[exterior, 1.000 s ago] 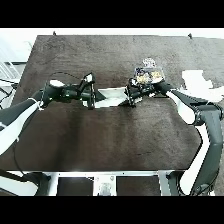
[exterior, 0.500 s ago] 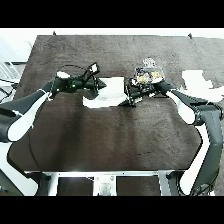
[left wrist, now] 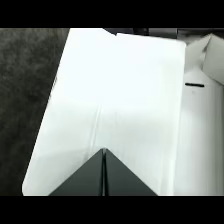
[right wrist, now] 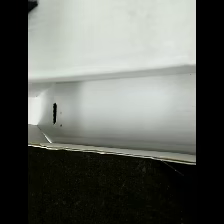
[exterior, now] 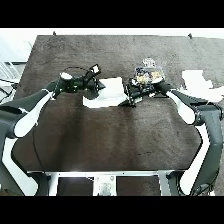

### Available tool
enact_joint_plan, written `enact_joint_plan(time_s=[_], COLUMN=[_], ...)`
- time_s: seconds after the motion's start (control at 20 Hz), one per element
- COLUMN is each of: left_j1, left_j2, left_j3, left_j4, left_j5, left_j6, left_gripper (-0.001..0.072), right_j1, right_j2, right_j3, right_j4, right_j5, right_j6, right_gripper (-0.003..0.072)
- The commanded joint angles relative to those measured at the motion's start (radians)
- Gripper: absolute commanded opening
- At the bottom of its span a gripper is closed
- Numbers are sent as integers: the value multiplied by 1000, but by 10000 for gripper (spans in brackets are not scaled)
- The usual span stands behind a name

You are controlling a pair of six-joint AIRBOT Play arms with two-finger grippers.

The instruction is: Fold the box and place the chain.

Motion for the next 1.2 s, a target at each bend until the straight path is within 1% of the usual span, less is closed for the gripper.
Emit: enact_joint_plan(time_s=[0.0,0.3,0.4,0.5,0.6,0.7,0.75,0.8,0.85,0.95,1.15], left_j1=[0,0,4,22,53,86,99,103,104,100,80], left_j2=[-26,-27,-26,-19,14,55,75,90,100,109,107], left_j3=[-1,0,21,63,93,101,101,101,101,101,88], left_j4=[48,48,56,71,116,167,203,259,318,437,543], left_j5=[0,-19,-45,-123,-202,-287,-344,-378,-391,-438,-451], left_j6=[-27,-26,-27,-58,-102,-111,-113,-139,-184,-222,-309], left_gripper=[14,15,16,16,16,20,206,596,708,699,698], right_j1=[1,1,1,1,1,1,1,1,1,1,1], right_j2=[0,0,0,0,0,0,0,0,0,0,0], right_j3=[0,0,0,0,0,0,0,0,0,0,0], right_j4=[0,0,0,0,0,0,0,0,0,0,0], right_j5=[0,0,0,0,0,0,0,0,0,0,0], right_j6=[0,0,0,0,0,-1,0,0,0,0,-1], right_gripper=[500,501,500,501,500,501,500,500,501,501,501])
